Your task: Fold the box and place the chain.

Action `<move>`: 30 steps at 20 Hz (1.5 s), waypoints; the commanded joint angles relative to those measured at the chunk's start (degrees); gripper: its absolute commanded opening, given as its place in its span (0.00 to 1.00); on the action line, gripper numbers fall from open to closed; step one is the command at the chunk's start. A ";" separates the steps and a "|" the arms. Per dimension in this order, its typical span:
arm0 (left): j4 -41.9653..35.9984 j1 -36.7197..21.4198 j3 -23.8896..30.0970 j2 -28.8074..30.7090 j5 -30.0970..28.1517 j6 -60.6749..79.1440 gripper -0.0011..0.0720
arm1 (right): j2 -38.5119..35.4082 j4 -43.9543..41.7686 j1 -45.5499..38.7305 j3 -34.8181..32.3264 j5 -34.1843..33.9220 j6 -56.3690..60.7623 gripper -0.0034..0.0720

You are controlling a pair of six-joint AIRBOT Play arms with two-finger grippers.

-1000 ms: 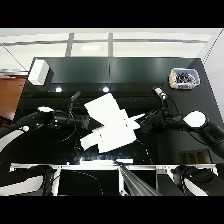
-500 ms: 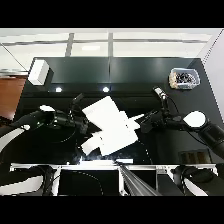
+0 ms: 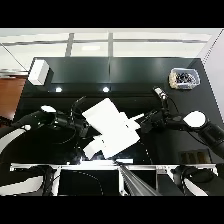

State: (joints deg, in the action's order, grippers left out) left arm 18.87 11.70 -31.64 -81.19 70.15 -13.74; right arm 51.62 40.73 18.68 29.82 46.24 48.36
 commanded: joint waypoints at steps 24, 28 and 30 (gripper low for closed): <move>33.79 14.10 -13.29 7.50 -13.35 6.01 0.05 | -4.66 16.46 -15.78 16.17 6.36 0.46 0.98; 33.81 15.74 -13.29 7.50 -16.15 6.47 0.05 | -4.55 17.86 -15.78 16.15 9.38 -0.63 0.98; 34.01 15.74 -13.29 7.50 -16.13 6.47 0.05 | -4.44 18.32 -15.78 15.41 11.67 -4.15 0.98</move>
